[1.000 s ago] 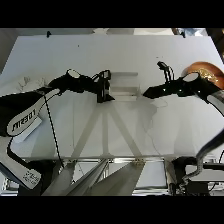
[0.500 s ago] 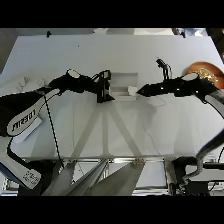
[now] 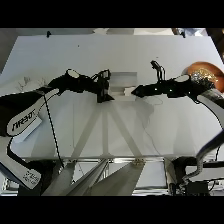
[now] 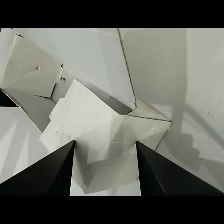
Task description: Fold the box and place the chain.
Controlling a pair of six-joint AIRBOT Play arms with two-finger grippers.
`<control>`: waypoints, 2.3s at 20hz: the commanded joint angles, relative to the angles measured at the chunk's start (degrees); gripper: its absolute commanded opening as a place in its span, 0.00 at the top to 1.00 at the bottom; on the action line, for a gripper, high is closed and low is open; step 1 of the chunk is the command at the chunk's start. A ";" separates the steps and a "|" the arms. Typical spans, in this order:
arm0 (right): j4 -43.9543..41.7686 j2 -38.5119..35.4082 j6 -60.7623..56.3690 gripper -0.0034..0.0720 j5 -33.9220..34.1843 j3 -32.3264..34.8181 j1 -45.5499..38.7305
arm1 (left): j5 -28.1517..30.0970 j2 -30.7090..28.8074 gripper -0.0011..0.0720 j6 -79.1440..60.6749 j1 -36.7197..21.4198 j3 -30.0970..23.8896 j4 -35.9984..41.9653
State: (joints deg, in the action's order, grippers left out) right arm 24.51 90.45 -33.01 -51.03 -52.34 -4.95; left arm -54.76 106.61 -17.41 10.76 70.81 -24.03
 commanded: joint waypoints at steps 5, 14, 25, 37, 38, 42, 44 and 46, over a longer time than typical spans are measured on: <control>1.03 0.00 -0.17 0.41 5.33 0.02 0.24 | 0.11 -0.02 0.60 -0.15 0.04 0.02 0.07; 10.12 -3.45 -7.58 0.42 8.85 -0.02 1.62 | 0.11 -0.02 0.60 -0.13 0.04 0.02 0.07; 47.17 -3.54 -44.15 0.45 10.84 -7.32 11.98 | 0.11 -0.02 0.60 -0.13 0.04 0.02 0.07; 57.81 0.09 -66.07 0.53 6.51 -11.76 19.87 | 0.11 -0.02 0.60 -0.15 0.04 0.02 0.09; 57.99 0.31 -67.14 0.54 6.97 -11.76 20.24 | 0.11 -0.02 0.60 -0.13 0.04 0.02 0.09; 61.22 0.66 -74.01 0.57 6.01 -11.78 20.59 | 0.11 -0.02 0.60 -0.15 0.04 0.02 0.09; 62.05 0.98 -75.06 0.62 5.42 -11.78 20.59 | 0.11 -0.02 0.60 -0.13 0.04 0.02 0.09; 62.01 1.09 -75.03 0.73 5.66 -11.78 20.59 | 0.11 -0.02 0.60 -0.15 0.04 0.02 0.09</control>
State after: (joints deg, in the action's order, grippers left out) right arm 85.58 91.24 -105.82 -44.86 -64.10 15.49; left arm -54.76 106.63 -17.61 10.85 70.81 -23.99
